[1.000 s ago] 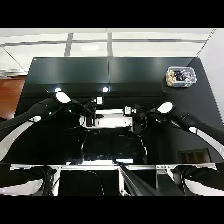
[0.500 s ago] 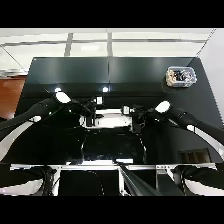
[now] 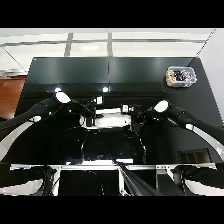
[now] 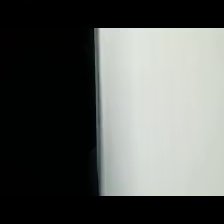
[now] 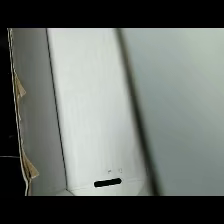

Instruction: Fold the box and place the chain.

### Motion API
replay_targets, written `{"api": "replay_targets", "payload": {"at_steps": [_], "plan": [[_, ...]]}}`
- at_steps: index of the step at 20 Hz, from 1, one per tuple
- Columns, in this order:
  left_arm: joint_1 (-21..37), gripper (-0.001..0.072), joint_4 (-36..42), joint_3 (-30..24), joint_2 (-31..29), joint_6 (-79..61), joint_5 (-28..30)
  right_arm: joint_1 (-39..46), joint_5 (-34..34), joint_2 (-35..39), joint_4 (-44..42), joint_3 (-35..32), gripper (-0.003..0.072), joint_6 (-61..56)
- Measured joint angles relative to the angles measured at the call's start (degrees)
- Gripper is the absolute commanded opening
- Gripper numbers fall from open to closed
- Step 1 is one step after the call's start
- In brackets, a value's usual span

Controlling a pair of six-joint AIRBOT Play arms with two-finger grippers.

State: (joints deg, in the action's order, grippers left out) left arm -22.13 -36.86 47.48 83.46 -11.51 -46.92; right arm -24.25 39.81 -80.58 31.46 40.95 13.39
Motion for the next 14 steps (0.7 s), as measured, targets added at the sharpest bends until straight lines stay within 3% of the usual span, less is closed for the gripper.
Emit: {"api": "replay_targets", "payload": {"at_steps": [14], "plan": [[0.00,0.0028,-0.04,0.00,0.00,-0.07,0.15,-1.01,-0.55,-0.13,2.47,0.11,0.0706,-1.22]]}}
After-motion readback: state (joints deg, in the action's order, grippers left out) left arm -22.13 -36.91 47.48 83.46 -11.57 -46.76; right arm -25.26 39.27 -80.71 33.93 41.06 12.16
